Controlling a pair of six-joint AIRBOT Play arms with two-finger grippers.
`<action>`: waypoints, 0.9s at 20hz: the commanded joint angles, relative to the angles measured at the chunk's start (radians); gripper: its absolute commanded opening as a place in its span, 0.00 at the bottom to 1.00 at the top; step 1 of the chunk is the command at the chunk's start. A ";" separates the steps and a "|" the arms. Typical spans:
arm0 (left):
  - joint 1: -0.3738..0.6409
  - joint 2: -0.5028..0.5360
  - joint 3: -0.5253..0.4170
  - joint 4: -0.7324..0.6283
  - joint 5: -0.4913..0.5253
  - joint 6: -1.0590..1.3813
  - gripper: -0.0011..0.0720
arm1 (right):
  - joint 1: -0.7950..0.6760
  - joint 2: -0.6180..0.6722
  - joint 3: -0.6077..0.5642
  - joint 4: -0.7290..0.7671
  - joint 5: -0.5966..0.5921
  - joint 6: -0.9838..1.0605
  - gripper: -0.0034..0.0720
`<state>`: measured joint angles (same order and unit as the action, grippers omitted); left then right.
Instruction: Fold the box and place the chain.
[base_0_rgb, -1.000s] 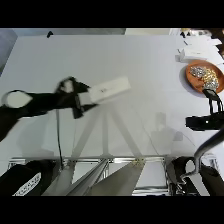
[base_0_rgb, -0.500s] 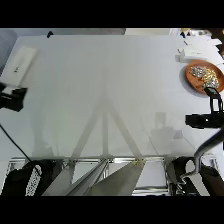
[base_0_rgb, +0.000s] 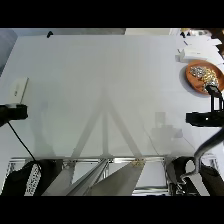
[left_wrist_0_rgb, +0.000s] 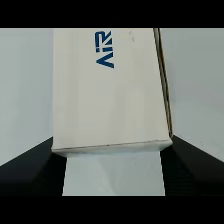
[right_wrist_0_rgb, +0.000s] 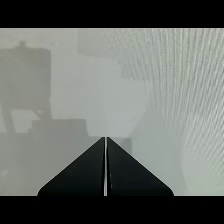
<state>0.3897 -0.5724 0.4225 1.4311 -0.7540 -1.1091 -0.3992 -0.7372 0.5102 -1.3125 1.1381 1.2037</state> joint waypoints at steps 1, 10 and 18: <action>0.005 -0.047 -0.042 0.010 0.016 -0.014 0.02 | -0.001 0.001 0.000 0.012 -0.002 0.000 0.07; 0.005 -0.148 -0.042 -0.019 -0.076 0.037 0.02 | -0.001 0.001 0.000 0.019 0.006 0.000 0.07; 0.005 -0.146 -0.042 -0.040 -0.126 0.051 0.40 | -0.001 0.001 0.000 0.039 0.005 0.000 0.07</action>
